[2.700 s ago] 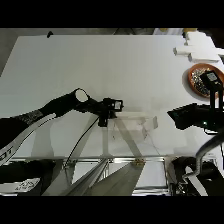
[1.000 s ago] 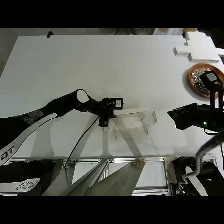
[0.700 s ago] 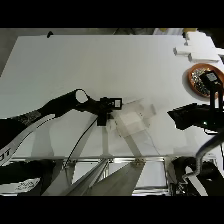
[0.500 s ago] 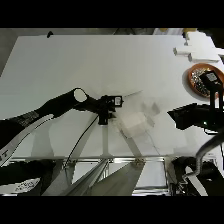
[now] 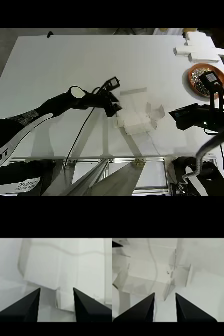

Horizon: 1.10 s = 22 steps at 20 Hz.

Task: Fold the box and place the chain.

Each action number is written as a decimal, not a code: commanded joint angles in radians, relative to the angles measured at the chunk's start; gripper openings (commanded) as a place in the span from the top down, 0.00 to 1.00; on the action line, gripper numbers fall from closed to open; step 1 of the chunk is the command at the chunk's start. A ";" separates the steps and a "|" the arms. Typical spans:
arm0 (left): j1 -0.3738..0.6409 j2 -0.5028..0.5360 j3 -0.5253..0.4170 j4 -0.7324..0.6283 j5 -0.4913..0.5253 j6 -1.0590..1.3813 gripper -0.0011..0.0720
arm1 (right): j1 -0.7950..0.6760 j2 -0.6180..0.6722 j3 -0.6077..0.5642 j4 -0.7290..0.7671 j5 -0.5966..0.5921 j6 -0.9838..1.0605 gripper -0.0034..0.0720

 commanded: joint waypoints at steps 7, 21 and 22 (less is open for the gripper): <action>0.151 -0.093 0.097 -0.023 -0.183 -0.459 0.17 | 0.000 -0.201 0.000 0.034 -0.025 -0.070 0.61; 0.028 -0.247 0.212 0.019 -0.275 -0.411 0.04 | 0.000 -0.217 0.000 0.031 -0.034 -0.069 0.58; 0.024 -0.254 0.212 -0.035 -0.271 -0.370 0.04 | 0.000 -0.217 0.000 0.031 -0.033 -0.069 0.58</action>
